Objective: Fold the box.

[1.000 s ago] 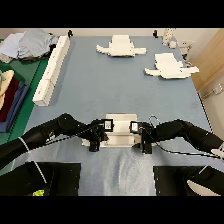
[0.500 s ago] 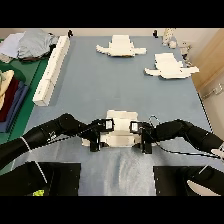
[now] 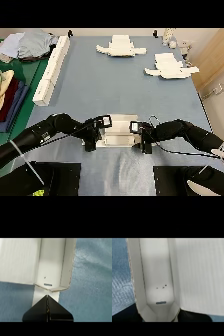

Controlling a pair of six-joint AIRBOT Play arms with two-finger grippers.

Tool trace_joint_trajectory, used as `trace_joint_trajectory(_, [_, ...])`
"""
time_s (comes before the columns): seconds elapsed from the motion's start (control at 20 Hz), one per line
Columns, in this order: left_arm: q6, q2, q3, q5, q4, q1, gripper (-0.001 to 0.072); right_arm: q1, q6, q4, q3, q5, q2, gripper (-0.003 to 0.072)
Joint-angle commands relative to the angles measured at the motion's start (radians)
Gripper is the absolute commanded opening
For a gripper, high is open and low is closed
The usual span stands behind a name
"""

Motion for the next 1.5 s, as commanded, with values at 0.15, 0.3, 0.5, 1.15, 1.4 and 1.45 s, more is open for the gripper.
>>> trace_joint_trajectory(0.15, [-0.922, 0.219, 0.034, -0.183, 0.452, 0.094, 0.0013, 0.0, 0.0, 0.0, 0.0, 0.0, 0.0, 0.0543])
trace_joint_trajectory(0.3, [-1.028, 0.208, 0.031, -0.35, 0.397, 0.309, 0.0013, 0.0, 0.0, 0.0, 0.0, 0.0, 0.0, 0.0543])
trace_joint_trajectory(0.5, [-0.834, 0.129, 0.005, -0.373, 0.107, 0.552, 0.0013, 0.0, 0.0, 0.0, 0.0, 0.0, 0.0, 0.0543])
trace_joint_trajectory(1.15, [-0.71, -0.056, -0.12, -0.103, -0.209, 0.303, 0.0013, 0.0, 0.0, 0.0, 0.0, 0.0, 0.0, 0.0543])
trace_joint_trajectory(1.4, [-0.682, -0.056, -0.119, -0.105, -0.299, 0.279, 0.0013, 0.0, 0.0, 0.0, 0.0, 0.0, 0.0, 0.0543])
trace_joint_trajectory(1.45, [-0.682, -0.056, -0.113, -0.114, -0.299, 0.279, 0.0013, 0.0, 0.0, 0.0, 0.0, 0.0, 0.0, 0.0543])
